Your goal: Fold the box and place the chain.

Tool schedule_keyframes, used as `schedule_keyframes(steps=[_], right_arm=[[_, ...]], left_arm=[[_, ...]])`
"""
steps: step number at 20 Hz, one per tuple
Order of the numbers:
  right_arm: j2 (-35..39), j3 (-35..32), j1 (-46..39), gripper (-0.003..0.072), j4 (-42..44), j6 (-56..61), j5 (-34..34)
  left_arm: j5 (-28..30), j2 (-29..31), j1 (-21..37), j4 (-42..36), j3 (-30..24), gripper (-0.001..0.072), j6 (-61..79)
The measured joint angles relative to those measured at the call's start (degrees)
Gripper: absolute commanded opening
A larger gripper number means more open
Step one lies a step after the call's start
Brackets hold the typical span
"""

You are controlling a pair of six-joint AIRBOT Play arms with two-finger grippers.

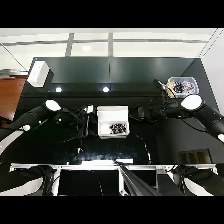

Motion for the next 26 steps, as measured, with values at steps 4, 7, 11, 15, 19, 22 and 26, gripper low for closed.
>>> schedule_keyframes(steps=[4, 7, 11, 15, 19, 22, 26], right_arm=[[0.0, 0.0, 0.0, 0.0700, 0.0, 0.0, 0.0], [0.0, 0.0, 0.0, 0.0700, 0.0, 0.0, 0.0], [0.0, 0.0, 0.0, 0.0700, 0.0, 0.0, 0.0], [0.0, 0.0, 0.0, 0.0700, 0.0, 0.0, 0.0], [0.0, 0.0, 0.0, 0.0700, 0.0, 0.0, 0.0], [0.0, 0.0, 0.0, 0.0700, 0.0, 0.0, 0.0], [0.0, 0.0, 0.0, 0.0700, 0.0, 0.0, 0.1]], left_arm=[[1.2, 0.0, -0.2, 0.0, 0.0, 0.0710, -2.1], [1.2, 0.0, -0.2, 0.0, 0.0, 0.0709, -3.3], [1.3, 0.0, -0.2, 0.5, 0.0, 0.0710, -3.4], [1.1, 0.0, -0.2, 0.7, 0.0, 0.0710, -2.9], [-0.6, 0.7, -0.2, 0.8, 0.0, 0.0710, -2.7], [-1.4, 1.3, -0.2, 0.9, 0.0, 0.0706, -3.5], [-1.7, 1.5, -0.2, 2.1, 0.0, 0.0699, -4.9]])
